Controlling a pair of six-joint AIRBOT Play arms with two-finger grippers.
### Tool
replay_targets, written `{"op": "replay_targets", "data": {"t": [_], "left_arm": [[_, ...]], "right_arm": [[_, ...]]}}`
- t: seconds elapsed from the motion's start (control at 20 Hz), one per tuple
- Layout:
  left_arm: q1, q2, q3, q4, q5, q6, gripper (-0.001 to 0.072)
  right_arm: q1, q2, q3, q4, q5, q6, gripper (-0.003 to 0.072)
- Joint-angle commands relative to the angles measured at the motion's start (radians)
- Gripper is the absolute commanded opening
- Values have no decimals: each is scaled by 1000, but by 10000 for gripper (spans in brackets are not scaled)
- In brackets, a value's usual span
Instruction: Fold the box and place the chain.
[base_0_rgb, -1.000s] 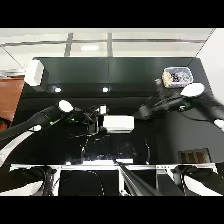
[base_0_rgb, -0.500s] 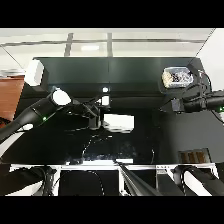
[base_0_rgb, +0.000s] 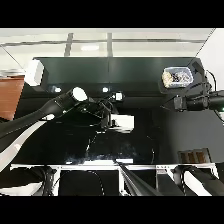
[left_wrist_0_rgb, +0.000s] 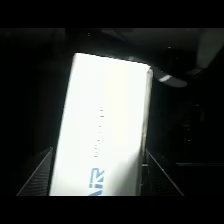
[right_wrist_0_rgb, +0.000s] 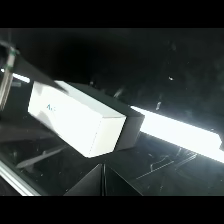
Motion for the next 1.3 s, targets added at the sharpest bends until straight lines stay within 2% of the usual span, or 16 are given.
{"op": "replay_targets", "data": {"t": [0.0,0.25,0.5,0.65,0.7,0.75,0.8,0.9,1.0,1.1,1.25], "left_arm": [[-3,-16,8,-8,-34,-11,711],[-12,-17,16,25,-34,-29,711],[-98,-69,111,296,-40,-229,711],[-140,-102,159,405,-37,-304,709],[-148,-102,167,435,-37,-320,664],[-149,-100,183,471,-58,-347,460],[-141,-96,204,506,-101,-388,342],[-85,-62,231,562,-179,-482,342],[17,6,234,653,-249,-615,341],[158,82,232,791,-349,-780,342],[459,161,231,917,-478,-1044,341]], "right_arm": [[-1,1,0,0,-24,0,17],[-1,1,0,0,-26,0,17],[-1,1,0,0,-26,0,17],[-1,1,0,0,-25,0,17],[-1,1,0,0,-25,0,17],[-1,1,0,0,-26,0,17],[-1,1,0,0,-25,0,17],[-1,1,0,0,-26,0,17],[-1,1,0,0,-26,0,17],[-1,1,0,0,-26,0,17],[0,1,0,0,-31,0,17]]}}
